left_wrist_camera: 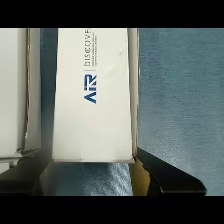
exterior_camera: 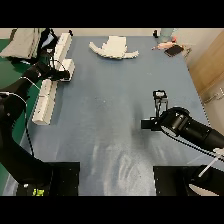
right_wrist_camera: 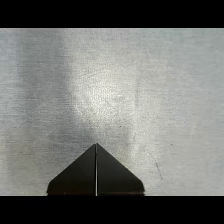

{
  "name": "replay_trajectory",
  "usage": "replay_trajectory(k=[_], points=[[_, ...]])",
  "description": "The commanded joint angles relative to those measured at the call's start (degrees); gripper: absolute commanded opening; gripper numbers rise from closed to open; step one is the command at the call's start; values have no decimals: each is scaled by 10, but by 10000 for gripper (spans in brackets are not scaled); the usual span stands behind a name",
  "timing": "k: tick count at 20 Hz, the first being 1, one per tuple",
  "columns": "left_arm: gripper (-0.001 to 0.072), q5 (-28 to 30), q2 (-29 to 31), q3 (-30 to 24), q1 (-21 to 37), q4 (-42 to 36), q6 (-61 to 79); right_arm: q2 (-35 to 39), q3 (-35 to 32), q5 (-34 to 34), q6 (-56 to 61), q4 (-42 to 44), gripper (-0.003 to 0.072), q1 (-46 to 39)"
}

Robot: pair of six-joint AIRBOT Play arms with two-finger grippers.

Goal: Fold the box.

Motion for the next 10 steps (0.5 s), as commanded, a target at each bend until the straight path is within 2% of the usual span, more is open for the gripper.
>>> replay_trajectory(k=[1,3,4,7,10], points=[[622,-6,0,0,0,0,0,0,0,0,0,1,5,0],[625,-15,0,1,0,1,0,0,0,0,0,2,5,0],[701,-20,1,1,0,8,0,0,0,0,0,2,5,0],[700,-48,4,2,3,11,0,0,0,0,0,3,5,0],[701,-103,6,21,7,11,0,0,0,0,0,3,6,0]])
